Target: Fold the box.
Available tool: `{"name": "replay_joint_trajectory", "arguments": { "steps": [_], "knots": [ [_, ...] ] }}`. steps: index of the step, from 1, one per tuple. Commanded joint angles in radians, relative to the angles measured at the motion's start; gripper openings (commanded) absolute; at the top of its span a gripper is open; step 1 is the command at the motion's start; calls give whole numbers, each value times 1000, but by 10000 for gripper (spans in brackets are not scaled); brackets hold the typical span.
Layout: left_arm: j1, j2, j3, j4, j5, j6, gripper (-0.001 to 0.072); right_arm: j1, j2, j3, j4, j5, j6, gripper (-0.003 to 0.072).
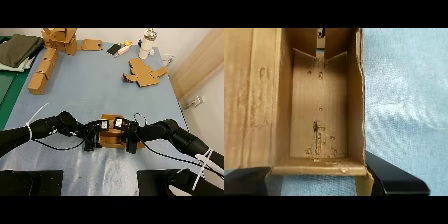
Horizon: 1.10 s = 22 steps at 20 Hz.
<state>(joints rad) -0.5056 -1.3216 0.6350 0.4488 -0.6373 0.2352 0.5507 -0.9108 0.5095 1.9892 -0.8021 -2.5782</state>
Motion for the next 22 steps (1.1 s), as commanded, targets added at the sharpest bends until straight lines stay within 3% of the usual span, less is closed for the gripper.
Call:
{"name": "replay_joint_trajectory", "arguments": {
  "steps": [1,2,10,13,14,15,16,18,20,22],
  "knots": [
    [0,0,1,0,0,0,544,21,-13,0,22,27,-36,415],
    [0,0,1,0,0,0,544,30,-14,0,23,27,-37,490],
    [0,0,1,0,0,0,544,31,-32,0,-3,20,-48,516],
    [0,0,1,0,0,0,544,29,17,22,-175,-70,119,501],
    [0,0,1,0,0,0,544,29,43,42,-289,-140,270,462],
    [0,0,1,0,0,0,545,29,69,67,-412,-230,431,306],
    [0,0,1,0,0,0,544,29,95,98,-557,-337,637,230],
    [0,0,1,0,0,0,544,24,144,126,-775,-496,966,221],
    [0,0,1,0,0,0,544,-36,183,117,-811,-553,1152,6],
    [0,0,1,0,0,0,544,-151,186,78,-694,-523,1256,5]
  ]
}}
